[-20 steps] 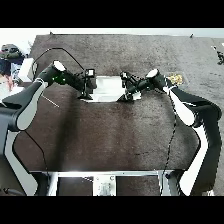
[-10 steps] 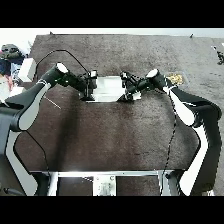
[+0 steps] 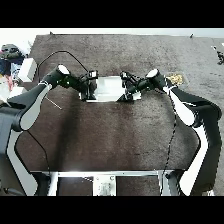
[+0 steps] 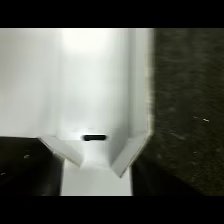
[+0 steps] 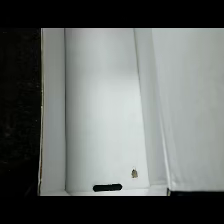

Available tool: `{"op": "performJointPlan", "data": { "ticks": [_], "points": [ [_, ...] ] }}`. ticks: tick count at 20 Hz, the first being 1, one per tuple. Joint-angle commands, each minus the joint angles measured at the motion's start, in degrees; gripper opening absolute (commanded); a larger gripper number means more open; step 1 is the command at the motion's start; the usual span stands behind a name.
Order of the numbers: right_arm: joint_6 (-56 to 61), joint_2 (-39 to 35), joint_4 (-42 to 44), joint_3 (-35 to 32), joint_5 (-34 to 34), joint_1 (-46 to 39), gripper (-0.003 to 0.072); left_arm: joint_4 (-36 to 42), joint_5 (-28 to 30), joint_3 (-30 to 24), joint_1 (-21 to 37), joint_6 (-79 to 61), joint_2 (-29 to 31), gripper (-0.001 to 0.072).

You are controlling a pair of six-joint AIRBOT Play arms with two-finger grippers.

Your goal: Fold the box and place the chain.

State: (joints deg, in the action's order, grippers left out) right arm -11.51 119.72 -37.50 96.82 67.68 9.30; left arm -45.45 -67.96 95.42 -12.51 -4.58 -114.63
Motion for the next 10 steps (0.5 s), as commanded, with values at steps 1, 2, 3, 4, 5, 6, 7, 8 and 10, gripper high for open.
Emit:
{"op": "performJointPlan", "data": {
  "ticks": [1,2,3,4,5,6,7,8,10],
  "points": [
    [-0.04,-0.02,-0.02,0.02,0.02,0.04,0.0416,0.63,-0.66,-0.02,0.07,0.07,-0.04,0.0413],
    [-0.04,-0.02,-0.02,0.02,0.02,0.02,0.0416,0.68,-1.01,-0.02,0.07,0.07,-0.04,0.0412],
    [-0.04,-0.02,-0.02,0.02,0.02,0.04,0.0416,0.72,-1.42,-0.02,0.07,0.09,-0.02,0.0336],
    [-0.04,-0.02,0.0,0.02,0.02,0.04,0.0417,0.87,-1.77,-0.02,0.07,0.07,-0.02,0.0194],
    [-0.04,-0.02,-0.02,0.02,0.02,0.02,0.0416,0.92,-2.1,-0.02,0.07,0.07,-0.02,0.0183],
    [-0.04,-0.02,0.0,0.02,0.02,0.02,0.0416,1.03,-2.08,-0.02,0.07,0.07,-0.02,0.0183],
    [-0.04,-0.02,-0.02,0.02,0.02,0.04,0.0416,1.38,-2.05,-0.02,0.07,0.07,-0.04,0.0183],
    [-0.04,-0.02,0.0,0.02,0.02,0.04,0.0416,1.81,-2.1,-0.02,0.07,0.07,-0.04,0.0183],
    [-0.04,-0.02,-0.02,0.02,0.02,0.04,0.0416,2.12,-2.1,-0.02,0.07,0.02,-0.02,0.0185]
  ]
}}
